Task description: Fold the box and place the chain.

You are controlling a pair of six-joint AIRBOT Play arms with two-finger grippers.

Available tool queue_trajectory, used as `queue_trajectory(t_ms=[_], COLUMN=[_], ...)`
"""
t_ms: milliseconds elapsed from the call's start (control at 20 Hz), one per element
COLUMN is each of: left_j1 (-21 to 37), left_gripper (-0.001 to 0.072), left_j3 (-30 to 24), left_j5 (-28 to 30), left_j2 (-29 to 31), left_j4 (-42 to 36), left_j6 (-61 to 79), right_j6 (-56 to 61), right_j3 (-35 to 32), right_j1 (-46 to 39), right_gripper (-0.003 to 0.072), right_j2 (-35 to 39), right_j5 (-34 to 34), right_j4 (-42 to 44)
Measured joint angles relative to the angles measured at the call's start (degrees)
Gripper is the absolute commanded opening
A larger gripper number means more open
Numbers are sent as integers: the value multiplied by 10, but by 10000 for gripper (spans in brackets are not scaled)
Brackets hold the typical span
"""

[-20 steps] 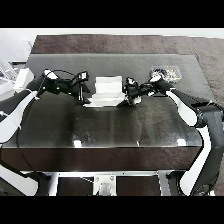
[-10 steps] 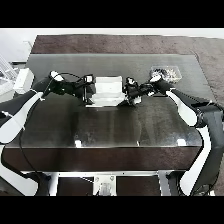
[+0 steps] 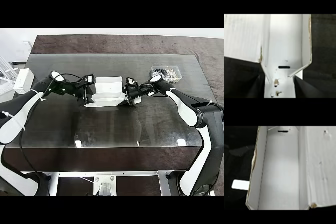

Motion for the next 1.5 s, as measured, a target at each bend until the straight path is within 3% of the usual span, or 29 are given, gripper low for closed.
queue_trajectory(t_ms=[50,500,800,1500], left_j1=[0,-16,-25,-27], left_gripper=[358,349,349,349], left_j3=[0,0,0,0], left_j5=[-4,-14,11,45], left_j2=[0,0,0,-30], left_j4=[-1,-7,-12,-91], left_j6=[0,0,6,93], right_j6=[0,0,0,0], right_j3=[0,0,0,0], right_j1=[0,0,0,0], right_gripper=[586,586,586,586], right_j2=[0,0,0,0], right_j5=[0,0,0,-1], right_j4=[0,0,0,0])
